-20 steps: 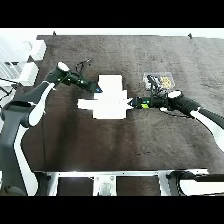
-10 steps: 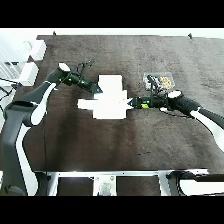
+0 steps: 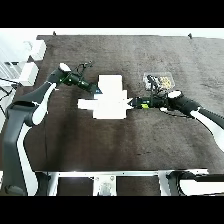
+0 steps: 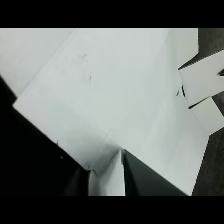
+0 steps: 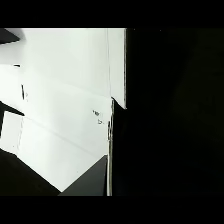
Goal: Fold the box and place the chain.
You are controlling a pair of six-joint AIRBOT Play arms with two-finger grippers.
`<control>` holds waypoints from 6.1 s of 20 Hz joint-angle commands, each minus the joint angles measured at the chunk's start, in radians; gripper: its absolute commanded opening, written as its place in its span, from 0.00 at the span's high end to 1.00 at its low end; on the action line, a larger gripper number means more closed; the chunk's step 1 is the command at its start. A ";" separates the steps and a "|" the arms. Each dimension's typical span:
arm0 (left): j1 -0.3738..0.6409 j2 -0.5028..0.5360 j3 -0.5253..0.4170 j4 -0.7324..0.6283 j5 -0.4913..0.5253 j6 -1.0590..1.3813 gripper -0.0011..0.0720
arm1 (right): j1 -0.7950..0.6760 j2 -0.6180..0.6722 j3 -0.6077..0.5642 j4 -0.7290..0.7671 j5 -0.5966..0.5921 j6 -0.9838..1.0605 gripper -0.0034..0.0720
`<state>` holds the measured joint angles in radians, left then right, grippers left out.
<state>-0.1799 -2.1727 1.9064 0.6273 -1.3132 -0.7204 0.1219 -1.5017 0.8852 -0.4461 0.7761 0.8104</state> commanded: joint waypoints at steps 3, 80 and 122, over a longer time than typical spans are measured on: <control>0.000 -0.003 0.001 -0.034 -0.006 0.047 0.91 | 0.001 0.000 0.000 0.000 -0.002 0.001 0.93; 0.001 0.233 -0.479 -0.087 0.195 1.009 0.96 | -0.067 0.152 -0.029 0.010 0.315 -0.948 0.35; 0.001 0.233 -0.479 -0.088 0.196 1.009 0.96 | 0.179 0.180 -0.111 -0.104 -0.256 -1.081 0.15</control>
<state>-0.1791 -1.9392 1.4277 0.5388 -1.1172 0.2882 0.3161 -1.3464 0.7708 -0.5678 0.5259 -0.2752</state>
